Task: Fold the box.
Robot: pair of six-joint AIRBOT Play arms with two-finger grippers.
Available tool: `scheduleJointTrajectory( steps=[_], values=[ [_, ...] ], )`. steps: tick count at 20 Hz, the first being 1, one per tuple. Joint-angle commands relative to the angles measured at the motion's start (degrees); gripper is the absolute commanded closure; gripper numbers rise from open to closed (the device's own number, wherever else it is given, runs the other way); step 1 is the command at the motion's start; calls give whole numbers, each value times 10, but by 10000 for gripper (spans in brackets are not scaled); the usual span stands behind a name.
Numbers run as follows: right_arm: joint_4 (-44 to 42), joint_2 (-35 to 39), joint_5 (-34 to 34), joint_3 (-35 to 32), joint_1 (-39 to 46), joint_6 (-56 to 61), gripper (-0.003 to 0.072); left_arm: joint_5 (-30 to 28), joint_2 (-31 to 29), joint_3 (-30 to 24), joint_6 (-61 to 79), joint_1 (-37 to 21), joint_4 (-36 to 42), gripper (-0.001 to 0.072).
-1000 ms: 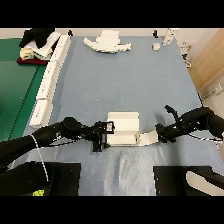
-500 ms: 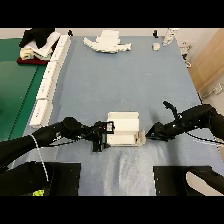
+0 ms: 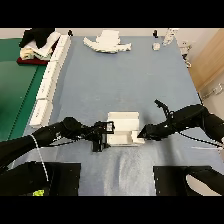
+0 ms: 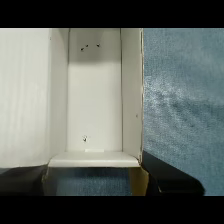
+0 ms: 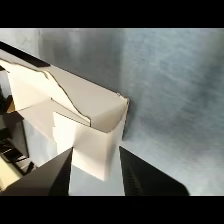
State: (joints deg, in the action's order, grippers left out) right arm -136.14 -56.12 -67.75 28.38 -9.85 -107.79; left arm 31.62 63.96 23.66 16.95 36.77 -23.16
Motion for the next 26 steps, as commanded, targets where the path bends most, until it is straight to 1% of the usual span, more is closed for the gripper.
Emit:
scheduleJointTrajectory(
  steps=[1,3,6,8,11,14,18,20,22,26],
  values=[
    [76,0,78,26,-77,98,244,0,0,0,0,0,0,212],
    [143,0,92,47,-124,181,244,0,0,0,0,0,0,212],
    [245,0,94,72,-191,316,246,0,0,0,0,0,0,212],
    [290,0,94,87,-229,394,247,0,0,0,0,0,0,212],
    [331,-9,92,106,-279,489,261,0,0,0,0,0,0,212],
    [368,-49,78,129,-321,544,262,0,0,0,0,0,0,212],
    [442,-115,5,182,-364,614,262,0,0,0,0,0,0,212],
    [468,-136,-18,200,-378,639,262,0,0,0,0,0,0,212],
    [480,-152,-18,209,-385,658,262,0,0,0,0,0,0,212],
    [479,-171,-17,214,-385,673,265,0,0,0,0,0,0,212]
  ],
)
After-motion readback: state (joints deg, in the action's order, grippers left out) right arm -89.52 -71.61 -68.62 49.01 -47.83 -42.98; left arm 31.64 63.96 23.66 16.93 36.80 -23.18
